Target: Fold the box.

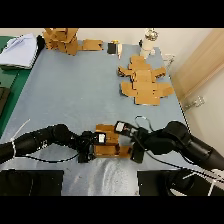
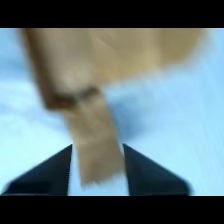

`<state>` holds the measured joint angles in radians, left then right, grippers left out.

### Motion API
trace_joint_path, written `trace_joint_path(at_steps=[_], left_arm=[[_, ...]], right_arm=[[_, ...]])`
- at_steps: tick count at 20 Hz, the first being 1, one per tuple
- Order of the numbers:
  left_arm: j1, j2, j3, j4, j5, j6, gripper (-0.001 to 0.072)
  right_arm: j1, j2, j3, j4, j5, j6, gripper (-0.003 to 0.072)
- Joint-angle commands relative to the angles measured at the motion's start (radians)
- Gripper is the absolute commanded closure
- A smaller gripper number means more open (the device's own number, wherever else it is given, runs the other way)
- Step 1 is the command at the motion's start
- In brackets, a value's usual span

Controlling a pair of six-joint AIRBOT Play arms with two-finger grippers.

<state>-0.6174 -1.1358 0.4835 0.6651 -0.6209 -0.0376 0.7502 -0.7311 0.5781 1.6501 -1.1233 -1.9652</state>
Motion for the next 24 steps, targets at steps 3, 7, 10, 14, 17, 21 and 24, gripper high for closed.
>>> trace_joint_path(at_steps=[3,7,10,14,17,21,24], left_arm=[[0.0,0.0,-0.001,0.0,0.0,0.0,0.0183],[0.0,0.0,0.0,0.0,0.0,0.0,0.0183],[0.0,0.0,0.0,0.0,0.0,0.0,0.0183],[0.0,0.0,0.0,0.0,0.0,0.0,0.0183],[0.0,0.0,0.0,0.0,0.0,0.0,0.0183],[0.0,0.0,-0.001,0.0,0.0,0.0,0.0183],[0.0,0.0,0.0,0.0,0.0,0.0,0.0183]], right_arm=[[-0.052,0.08,0.011,-0.324,-0.147,0.674,0.0683],[-0.189,0.024,-0.08,-0.18,-0.114,0.858,0.0682],[-0.214,-0.037,-0.164,0.107,0.08,0.755,0.0682],[-0.213,-0.095,-0.198,0.28,0.197,0.67,0.0682],[-0.196,-0.094,-0.195,0.306,0.198,0.659,0.0683],[-0.155,-0.061,-0.183,0.33,0.195,0.656,0.0683],[-0.156,-0.016,-0.164,0.329,0.169,0.66,0.0683]])
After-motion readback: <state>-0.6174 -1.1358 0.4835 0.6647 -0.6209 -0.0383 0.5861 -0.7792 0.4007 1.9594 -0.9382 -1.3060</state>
